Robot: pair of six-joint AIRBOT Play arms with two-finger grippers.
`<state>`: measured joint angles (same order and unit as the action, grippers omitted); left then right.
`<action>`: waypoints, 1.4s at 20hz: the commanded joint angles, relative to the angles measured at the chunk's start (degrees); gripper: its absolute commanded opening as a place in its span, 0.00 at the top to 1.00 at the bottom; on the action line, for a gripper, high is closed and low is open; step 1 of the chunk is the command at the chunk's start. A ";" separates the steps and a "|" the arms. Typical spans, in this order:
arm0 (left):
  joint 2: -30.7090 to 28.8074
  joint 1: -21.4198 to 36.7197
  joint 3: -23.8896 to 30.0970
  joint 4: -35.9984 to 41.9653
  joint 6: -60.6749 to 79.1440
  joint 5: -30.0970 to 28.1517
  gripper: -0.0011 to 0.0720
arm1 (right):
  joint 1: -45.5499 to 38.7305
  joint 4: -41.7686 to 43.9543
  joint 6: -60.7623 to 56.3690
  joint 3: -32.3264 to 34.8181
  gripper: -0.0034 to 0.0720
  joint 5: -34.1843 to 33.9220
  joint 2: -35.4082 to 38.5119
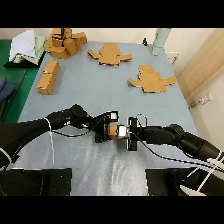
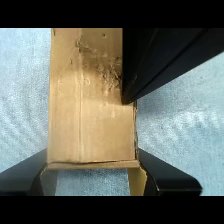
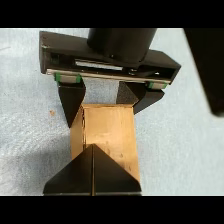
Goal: Fold the box.
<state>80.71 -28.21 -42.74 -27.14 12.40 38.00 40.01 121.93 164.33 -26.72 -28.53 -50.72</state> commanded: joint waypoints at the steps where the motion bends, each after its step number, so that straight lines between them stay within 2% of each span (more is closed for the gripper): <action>1: 0.02 0.02 0.00 -0.02 0.00 0.00 0.35 | -0.04 0.00 -0.02 0.02 0.95 -0.02 -0.04; 9: 0.02 0.00 0.00 -0.02 0.00 0.00 0.35 | -0.04 -0.98 -0.48 0.00 0.94 -0.37 2.29; 15: 0.02 0.00 0.00 -0.02 0.00 0.00 0.35 | -0.04 -17.11 -16.48 0.00 0.94 -4.42 5.33; 28: 0.02 0.00 0.00 -0.02 0.00 0.00 0.35 | -0.04 -17.99 -17.97 0.02 0.94 -5.92 5.31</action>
<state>80.71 -28.21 -42.74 -27.14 12.40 38.02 39.99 104.12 146.67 -26.70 -34.02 -45.43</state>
